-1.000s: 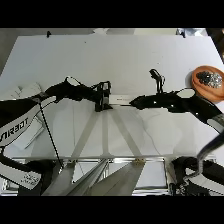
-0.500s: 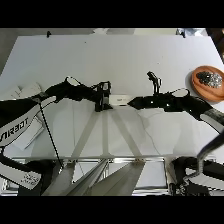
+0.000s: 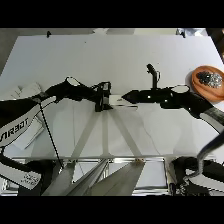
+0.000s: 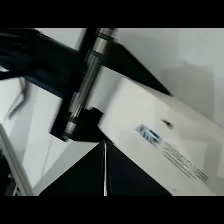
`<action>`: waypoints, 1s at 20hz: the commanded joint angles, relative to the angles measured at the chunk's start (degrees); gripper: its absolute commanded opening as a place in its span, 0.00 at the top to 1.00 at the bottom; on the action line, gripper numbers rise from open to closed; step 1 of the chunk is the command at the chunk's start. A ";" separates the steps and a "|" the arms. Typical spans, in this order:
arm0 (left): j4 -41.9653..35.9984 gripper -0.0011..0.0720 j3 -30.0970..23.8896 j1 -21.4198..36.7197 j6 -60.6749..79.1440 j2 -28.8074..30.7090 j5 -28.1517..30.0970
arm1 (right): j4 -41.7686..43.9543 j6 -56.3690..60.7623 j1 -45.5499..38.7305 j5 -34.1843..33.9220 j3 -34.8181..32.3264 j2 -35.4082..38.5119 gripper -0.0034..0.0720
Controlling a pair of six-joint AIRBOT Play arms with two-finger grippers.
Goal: Fold the box and place the chain.
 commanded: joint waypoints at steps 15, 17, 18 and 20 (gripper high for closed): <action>0.02 0.96 0.04 0.00 0.02 0.02 0.07 | -12.81 14.73 10.40 -9.33 5.27 -10.73 0.95; 0.00 0.96 0.04 0.00 0.02 0.02 0.07 | -12.81 14.56 10.36 -9.57 5.35 -8.94 0.94; 0.00 0.96 0.04 0.00 0.02 0.02 0.07 | -12.76 14.36 10.23 -9.99 5.40 -7.54 0.94; 0.00 0.96 0.04 0.00 0.02 0.02 0.07 | -12.90 14.14 9.55 -11.23 5.40 -3.85 0.94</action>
